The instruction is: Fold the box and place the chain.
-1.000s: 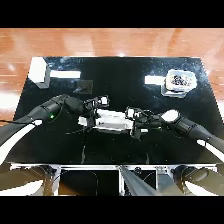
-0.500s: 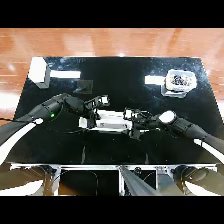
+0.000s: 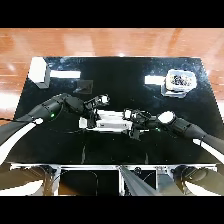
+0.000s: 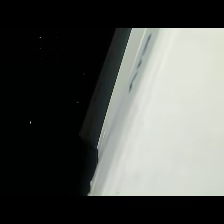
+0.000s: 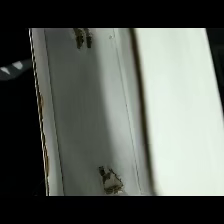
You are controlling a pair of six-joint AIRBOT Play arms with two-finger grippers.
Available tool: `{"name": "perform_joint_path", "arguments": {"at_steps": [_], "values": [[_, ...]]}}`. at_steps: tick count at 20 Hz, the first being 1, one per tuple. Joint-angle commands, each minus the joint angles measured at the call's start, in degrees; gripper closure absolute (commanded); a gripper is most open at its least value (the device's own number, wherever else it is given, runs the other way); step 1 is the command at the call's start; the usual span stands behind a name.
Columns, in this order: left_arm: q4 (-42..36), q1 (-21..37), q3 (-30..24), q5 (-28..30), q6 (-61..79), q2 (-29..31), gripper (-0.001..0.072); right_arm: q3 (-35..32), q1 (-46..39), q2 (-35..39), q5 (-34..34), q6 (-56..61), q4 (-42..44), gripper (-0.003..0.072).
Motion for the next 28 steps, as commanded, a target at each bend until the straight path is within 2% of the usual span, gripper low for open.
{"name": "perform_joint_path", "arguments": {"at_steps": [1,7,18,20,28], "values": [[0.0,0.0,0.0,-0.2,-0.1,0.0,0.0693,0.0,0.1,0.0,-0.1,0.0,0.0,-0.0027],[0.0,0.0,0.0,-0.2,-0.1,0.0,0.0693,0.0,0.0,0.0,1.0,0.0,-3.4,-0.0027],[0.0,0.0,0.0,-0.2,-0.1,0.0,0.0693,0.0,0.0,0.0,-0.5,3.0,-2.8,-0.0024],[0.0,0.0,0.0,-0.2,-0.1,0.0,0.0692,0.0,0.0,0.0,-0.5,3.0,-2.8,0.0144],[-0.2,0.0,0.0,0.5,-0.1,0.0,0.0691,0.0,0.0,0.0,-0.5,3.0,-2.8,0.0139]]}}
